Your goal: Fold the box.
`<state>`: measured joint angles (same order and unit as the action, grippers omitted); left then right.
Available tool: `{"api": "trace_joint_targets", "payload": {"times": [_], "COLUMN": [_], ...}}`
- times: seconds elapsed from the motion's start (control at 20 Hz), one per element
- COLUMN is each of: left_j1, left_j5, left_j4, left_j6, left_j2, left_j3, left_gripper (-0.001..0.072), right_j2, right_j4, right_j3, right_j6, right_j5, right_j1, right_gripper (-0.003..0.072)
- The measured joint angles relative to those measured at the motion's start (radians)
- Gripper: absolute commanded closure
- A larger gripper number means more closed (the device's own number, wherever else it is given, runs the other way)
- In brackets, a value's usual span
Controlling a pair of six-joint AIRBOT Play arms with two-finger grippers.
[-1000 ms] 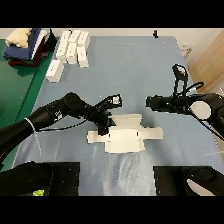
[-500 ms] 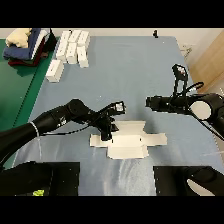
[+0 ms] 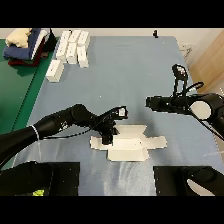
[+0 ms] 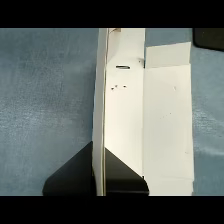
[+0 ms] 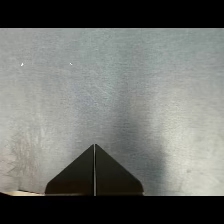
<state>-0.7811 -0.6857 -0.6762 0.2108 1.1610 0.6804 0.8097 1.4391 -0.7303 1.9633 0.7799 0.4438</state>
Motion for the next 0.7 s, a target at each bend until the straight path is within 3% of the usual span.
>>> {"api": "trace_joint_targets", "payload": {"times": [0.45,0.7], "left_j1": [-0.05,-0.052], "left_j5": [-0.003,-0.002], "left_j4": [-0.061,-0.07], "left_j6": [0.085,0.094], "left_j2": [0.002,0.002], "left_j3": [-0.003,-0.003], "left_gripper": [0.0694,0.0694], "right_j2": [0.0,-0.003], "right_j4": [0.0,0.001], "right_j3": [0.0,0.0], "right_j6": [-0.011,0.01], "right_j5": [0.042,0.272], "right_j1": [0.0,0.001], "right_gripper": [0.0684,0.0684]}}
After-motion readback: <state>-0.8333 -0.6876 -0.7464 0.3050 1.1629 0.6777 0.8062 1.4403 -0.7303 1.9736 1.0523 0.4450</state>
